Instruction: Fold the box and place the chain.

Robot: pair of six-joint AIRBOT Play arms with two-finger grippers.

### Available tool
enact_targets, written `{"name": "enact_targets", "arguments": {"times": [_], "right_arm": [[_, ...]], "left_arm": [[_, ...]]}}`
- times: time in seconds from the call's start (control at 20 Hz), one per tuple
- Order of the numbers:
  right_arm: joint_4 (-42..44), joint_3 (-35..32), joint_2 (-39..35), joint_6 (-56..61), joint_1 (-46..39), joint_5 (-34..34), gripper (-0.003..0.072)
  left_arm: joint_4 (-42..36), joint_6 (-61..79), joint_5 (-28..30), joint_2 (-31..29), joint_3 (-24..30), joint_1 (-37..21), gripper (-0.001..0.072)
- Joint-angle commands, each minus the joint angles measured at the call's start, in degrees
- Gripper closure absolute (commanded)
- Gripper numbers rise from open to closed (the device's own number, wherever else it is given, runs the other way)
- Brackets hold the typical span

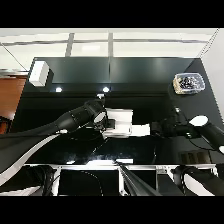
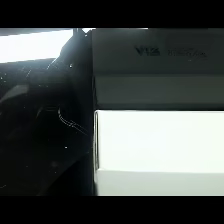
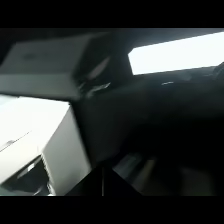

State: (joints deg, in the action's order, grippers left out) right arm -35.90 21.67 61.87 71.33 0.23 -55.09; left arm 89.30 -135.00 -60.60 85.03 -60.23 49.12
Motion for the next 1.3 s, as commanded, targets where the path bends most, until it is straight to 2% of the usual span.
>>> {"name": "enact_targets", "arguments": {"times": [0.0,0.1,0.3,0.35,0.4,0.45,0.7,0.85,1.0,1.15,1.2,1.25], "right_arm": [[12.41,1.22,7.80,-8.22,3.37,0.24,0.0682],[12.20,3.54,9.53,-9.09,3.48,-1.31,0.0682],[11.85,8.11,9.62,-11.50,3.45,-10.05,0.0670],[11.87,9.33,9.62,-11.61,3.45,-11.30,0.0501],[11.87,10.29,9.60,-11.58,3.45,-11.96,0.0235],[11.82,11.17,9.62,-11.61,3.48,-12.33,0.0050],[11.10,11.96,9.62,-11.56,5.51,-11.74,0.0051],[7.65,12.35,9.62,-8.76,11.06,-6.29,0.0052],[-1.03,16.22,9.62,0.39,17.44,-1.16,0.0053],[-12.66,21.11,9.62,12.66,23.15,0.76,0.0054],[-15.78,22.64,9.64,16.00,24.68,0.92,0.0070],[-18.01,23.71,9.66,18.88,25.75,0.98,0.0160]], "left_arm": [[0.04,-0.02,0.15,0.00,0.00,-0.07,0.0683],[0.04,-0.02,0.22,0.00,0.00,-0.07,0.0683],[0.04,-0.02,0.11,0.00,0.00,-0.07,0.0683],[0.04,-0.02,0.11,0.00,0.00,-0.07,0.0683],[0.02,-0.02,0.07,0.00,0.00,-0.04,0.0683],[0.02,-0.02,0.04,0.00,0.00,-0.04,0.0683],[0.04,-0.02,0.11,0.00,0.00,-0.04,0.0683],[0.02,-0.02,0.09,0.00,0.00,-0.04,0.0683],[0.02,-0.02,0.09,0.00,0.00,-0.04,0.0683],[0.02,-0.02,0.11,0.00,0.00,-0.04,0.0683],[0.02,-0.02,0.11,0.00,0.00,-0.04,0.0683],[0.02,-0.02,0.09,0.00,0.00,-0.04,0.0683]]}}
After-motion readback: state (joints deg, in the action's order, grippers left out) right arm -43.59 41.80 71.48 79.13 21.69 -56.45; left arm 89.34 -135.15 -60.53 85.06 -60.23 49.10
